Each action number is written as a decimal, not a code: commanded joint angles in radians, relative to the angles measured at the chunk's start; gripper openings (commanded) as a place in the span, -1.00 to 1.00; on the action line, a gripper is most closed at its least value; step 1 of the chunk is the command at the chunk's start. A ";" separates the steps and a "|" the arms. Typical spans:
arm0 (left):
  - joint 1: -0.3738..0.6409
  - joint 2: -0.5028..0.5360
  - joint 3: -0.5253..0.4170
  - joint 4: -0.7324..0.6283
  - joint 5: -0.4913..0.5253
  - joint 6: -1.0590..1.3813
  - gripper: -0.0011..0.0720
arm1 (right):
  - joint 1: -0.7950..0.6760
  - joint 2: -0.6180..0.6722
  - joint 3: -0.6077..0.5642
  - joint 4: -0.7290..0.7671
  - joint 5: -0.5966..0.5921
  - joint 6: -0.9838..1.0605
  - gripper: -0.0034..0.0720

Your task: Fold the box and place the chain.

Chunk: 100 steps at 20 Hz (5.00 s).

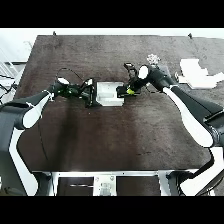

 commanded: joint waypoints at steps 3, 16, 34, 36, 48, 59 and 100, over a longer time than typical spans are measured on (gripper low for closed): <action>0.000 0.001 0.000 0.000 -0.001 0.000 0.00 | 0.048 -0.082 0.151 -0.152 0.146 0.153 0.44; 0.000 0.001 0.000 0.000 -0.001 -0.007 0.00 | 0.105 -0.182 0.272 -0.319 0.264 0.368 0.28; 0.000 0.001 0.000 0.000 -0.001 -0.007 0.00 | 0.128 -0.182 0.271 -0.328 0.265 0.547 -0.88; 0.000 0.001 0.000 0.000 -0.001 -0.007 0.00 | 0.129 -0.182 0.271 -0.333 0.264 0.547 -0.42; 0.000 0.001 0.000 0.000 -0.001 -0.007 0.00 | 0.135 -0.055 0.274 -0.340 0.266 0.471 0.29; 0.000 0.001 0.000 0.000 -0.001 -0.007 0.00 | -0.001 0.125 0.274 -0.372 0.253 0.220 0.29; 0.000 0.001 0.000 0.000 -0.001 -0.007 0.00 | -0.359 -0.133 0.338 0.017 -0.138 -0.064 -0.89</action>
